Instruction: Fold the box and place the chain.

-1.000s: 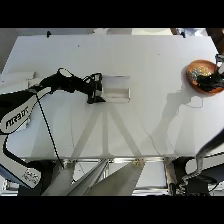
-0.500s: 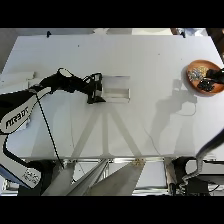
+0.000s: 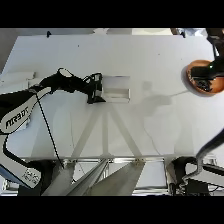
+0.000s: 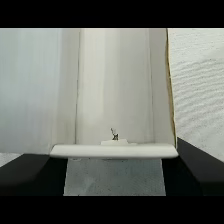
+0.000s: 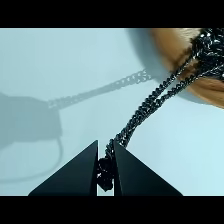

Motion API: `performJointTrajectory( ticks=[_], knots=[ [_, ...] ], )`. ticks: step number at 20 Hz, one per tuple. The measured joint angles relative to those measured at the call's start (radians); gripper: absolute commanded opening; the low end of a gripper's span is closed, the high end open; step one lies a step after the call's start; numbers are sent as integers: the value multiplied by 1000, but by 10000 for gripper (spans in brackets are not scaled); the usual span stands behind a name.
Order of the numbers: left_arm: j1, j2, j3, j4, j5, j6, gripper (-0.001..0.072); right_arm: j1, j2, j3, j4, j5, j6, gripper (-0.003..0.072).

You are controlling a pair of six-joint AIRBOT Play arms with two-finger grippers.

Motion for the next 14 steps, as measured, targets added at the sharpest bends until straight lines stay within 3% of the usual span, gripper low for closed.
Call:
performJointTrajectory(
  ticks=[6, 14],
  knots=[
    [0, 0, 0, 0, 0, 0, 162, 282, 13, 0, 18, 32, -6, 15],
    [0, 0, 0, 0, 0, 0, 162, 539, 8, 0, 148, -92, -19, 14]
  ],
)
